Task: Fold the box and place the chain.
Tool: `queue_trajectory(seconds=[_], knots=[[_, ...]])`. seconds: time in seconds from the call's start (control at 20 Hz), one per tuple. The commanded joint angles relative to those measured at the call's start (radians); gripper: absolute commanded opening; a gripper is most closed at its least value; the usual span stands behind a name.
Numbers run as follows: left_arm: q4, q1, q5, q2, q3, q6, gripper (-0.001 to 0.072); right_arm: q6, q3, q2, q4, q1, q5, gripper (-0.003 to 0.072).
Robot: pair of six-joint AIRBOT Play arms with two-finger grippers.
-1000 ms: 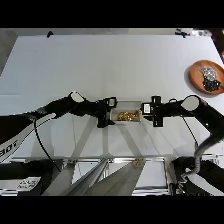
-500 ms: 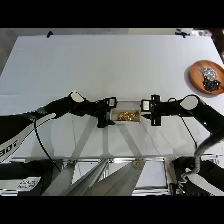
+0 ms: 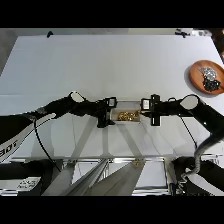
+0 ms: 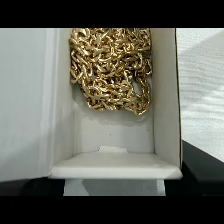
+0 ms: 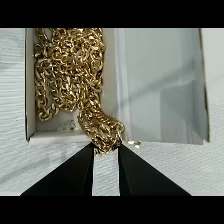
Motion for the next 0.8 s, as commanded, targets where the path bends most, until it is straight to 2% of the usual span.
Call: queue_trajectory(seconds=[0.0, 0.1, 0.15, 0.25, 0.45, 0.65, 0.75], knots=[[0.0, 0.0, 0.0, 0.0, 0.0, 0.0, 0.0276, 0.032, 0.0, 0.004, -0.038, 0.001, 0.019, 0.0143], [0.0, 0.0, 0.0, 0.0, 0.0, 0.0, 0.0276, 0.052, 0.0, 0.022, -0.063, 0.001, 0.019, 0.0072], [0.0, 0.0, 0.0, 0.0, 0.0, 0.0, 0.0276, 0.059, 0.0, 0.037, -0.066, 0.001, 0.019, 0.0069], [0.0, 0.0, 0.0, 0.0, 0.0, 0.0, 0.0276, 0.059, 0.0, 0.077, -0.066, 0.001, 0.019, 0.0007], [0.0, 0.0, 0.0, 0.0, 0.0, 0.0, 0.0276, 0.172, 0.0, 0.169, -0.029, 0.033, 0.024, 0.0007], [0.0, 0.0, 0.0, 0.0, 0.0, 0.0, 0.0276, 0.191, 0.0, 0.196, 0.089, 0.16, 0.012, 0.0008], [0.0, 0.0, 0.0, 0.0, 0.0, 0.0, 0.0276, 0.251, 0.0, 0.196, 0.125, 0.224, -0.035, 0.0008]])
